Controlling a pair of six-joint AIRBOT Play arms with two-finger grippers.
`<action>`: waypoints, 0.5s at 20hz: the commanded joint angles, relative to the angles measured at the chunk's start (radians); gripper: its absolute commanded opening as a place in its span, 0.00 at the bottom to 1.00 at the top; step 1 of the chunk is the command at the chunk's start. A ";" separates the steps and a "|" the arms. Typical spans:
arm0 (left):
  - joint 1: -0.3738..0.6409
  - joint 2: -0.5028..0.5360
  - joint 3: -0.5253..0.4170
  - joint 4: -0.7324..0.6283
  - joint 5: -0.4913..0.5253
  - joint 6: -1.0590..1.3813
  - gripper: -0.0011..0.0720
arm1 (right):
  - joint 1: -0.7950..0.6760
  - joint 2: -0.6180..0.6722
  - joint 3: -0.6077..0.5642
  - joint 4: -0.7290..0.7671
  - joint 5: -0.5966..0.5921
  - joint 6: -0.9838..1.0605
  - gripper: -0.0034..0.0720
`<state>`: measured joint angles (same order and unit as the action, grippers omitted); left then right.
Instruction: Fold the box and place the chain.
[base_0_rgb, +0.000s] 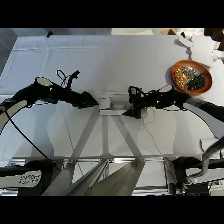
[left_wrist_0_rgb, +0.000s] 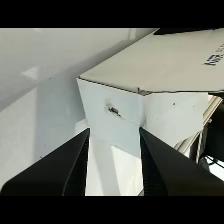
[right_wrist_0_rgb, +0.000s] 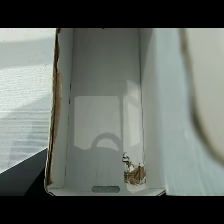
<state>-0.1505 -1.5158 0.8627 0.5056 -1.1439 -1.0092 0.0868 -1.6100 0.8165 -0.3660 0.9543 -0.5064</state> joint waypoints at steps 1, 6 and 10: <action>0.001 0.000 0.000 -0.004 -0.013 0.000 0.50 | 0.000 0.000 0.000 0.000 0.000 0.000 0.73; 0.000 0.007 0.000 -0.004 -0.021 0.001 0.49 | 0.000 0.000 0.000 0.000 0.000 0.000 0.73; 0.000 0.049 0.000 -0.004 -0.005 0.044 0.49 | 0.000 0.000 0.000 0.000 0.000 0.000 0.73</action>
<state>-0.1505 -1.4879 0.8627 0.5014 -1.1610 -0.9924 0.0868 -1.6100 0.8165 -0.3660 0.9543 -0.5064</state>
